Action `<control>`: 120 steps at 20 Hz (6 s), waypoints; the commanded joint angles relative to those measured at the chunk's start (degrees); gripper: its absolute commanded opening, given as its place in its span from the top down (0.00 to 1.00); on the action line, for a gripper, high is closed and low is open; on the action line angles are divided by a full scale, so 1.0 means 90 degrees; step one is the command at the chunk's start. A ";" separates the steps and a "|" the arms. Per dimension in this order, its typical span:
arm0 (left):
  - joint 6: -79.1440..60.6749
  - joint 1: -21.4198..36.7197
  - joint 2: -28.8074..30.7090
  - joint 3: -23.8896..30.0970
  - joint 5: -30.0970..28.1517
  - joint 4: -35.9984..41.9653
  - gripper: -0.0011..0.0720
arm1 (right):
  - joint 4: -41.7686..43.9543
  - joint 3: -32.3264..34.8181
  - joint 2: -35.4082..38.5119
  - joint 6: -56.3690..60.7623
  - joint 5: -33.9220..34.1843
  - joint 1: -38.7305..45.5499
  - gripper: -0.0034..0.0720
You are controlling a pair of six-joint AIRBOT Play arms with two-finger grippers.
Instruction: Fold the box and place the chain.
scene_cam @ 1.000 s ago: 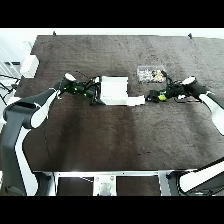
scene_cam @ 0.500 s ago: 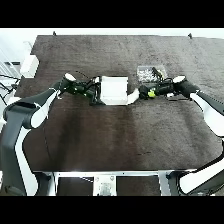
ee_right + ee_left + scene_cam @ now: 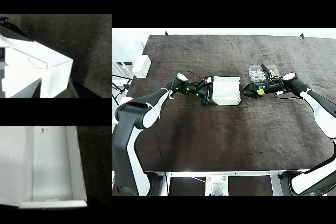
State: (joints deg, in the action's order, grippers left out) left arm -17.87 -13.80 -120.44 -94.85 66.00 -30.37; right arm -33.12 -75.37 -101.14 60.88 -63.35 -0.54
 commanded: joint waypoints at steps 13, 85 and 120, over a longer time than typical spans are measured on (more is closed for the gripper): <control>-0.0002 0.0002 -0.0002 -0.0002 -0.0002 0.0000 0.41 | -0.1207 -0.0481 0.0005 0.0984 0.0056 -0.0770 0.40; -0.0002 0.0002 -0.0002 -0.0002 -0.0002 0.0000 0.41 | -0.7104 -0.3446 0.0595 0.4651 -0.1579 -0.2361 0.36; -0.0002 0.0002 -0.0002 -0.0002 -0.0002 0.0000 0.41 | -0.4442 -0.3854 -0.0245 0.1656 0.0942 0.0015 0.95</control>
State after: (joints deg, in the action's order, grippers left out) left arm -17.87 -13.82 -120.46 -94.83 65.98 -30.37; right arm -73.14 -109.93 -107.90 75.85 -54.68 -0.40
